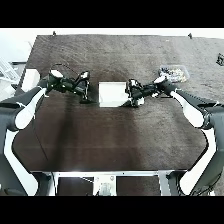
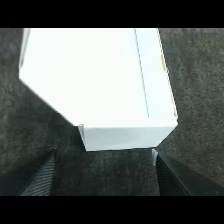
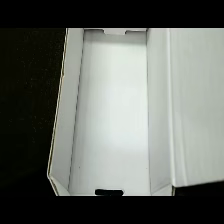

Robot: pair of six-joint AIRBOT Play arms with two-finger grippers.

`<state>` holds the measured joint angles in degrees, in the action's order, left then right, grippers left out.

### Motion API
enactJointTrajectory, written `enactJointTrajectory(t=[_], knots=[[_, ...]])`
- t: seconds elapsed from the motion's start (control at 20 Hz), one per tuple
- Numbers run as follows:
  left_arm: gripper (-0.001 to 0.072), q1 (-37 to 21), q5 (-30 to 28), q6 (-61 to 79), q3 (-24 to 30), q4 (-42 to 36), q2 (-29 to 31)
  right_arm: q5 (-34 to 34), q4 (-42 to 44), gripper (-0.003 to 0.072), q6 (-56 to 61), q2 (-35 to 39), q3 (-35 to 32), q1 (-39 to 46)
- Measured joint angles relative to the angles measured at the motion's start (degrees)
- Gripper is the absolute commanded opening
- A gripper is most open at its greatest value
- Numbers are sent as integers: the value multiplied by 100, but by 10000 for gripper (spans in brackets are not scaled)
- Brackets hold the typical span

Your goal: Fold the box and place the chain.

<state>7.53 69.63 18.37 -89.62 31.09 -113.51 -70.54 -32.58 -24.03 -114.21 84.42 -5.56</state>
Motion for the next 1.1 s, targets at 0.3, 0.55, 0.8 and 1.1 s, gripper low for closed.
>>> enactJointTrajectory(t=[0.3, 0.55, 0.8, 1.1], knots=[[720, 0, 164, 330, 11, -420, -122, 0, 2, 587, 0, 2, 0, 0], [720, -4, 197, 424, 15, -531, -197, 2, 0, 588, -2, 2, 0, 0], [720, -4, 195, 442, 13, -452, -205, 2, 2, 587, 0, 0, 0, 0], [720, 0, 219, 424, 15, -181, -205, 2, 0, 588, 0, 0, 0, 0]])
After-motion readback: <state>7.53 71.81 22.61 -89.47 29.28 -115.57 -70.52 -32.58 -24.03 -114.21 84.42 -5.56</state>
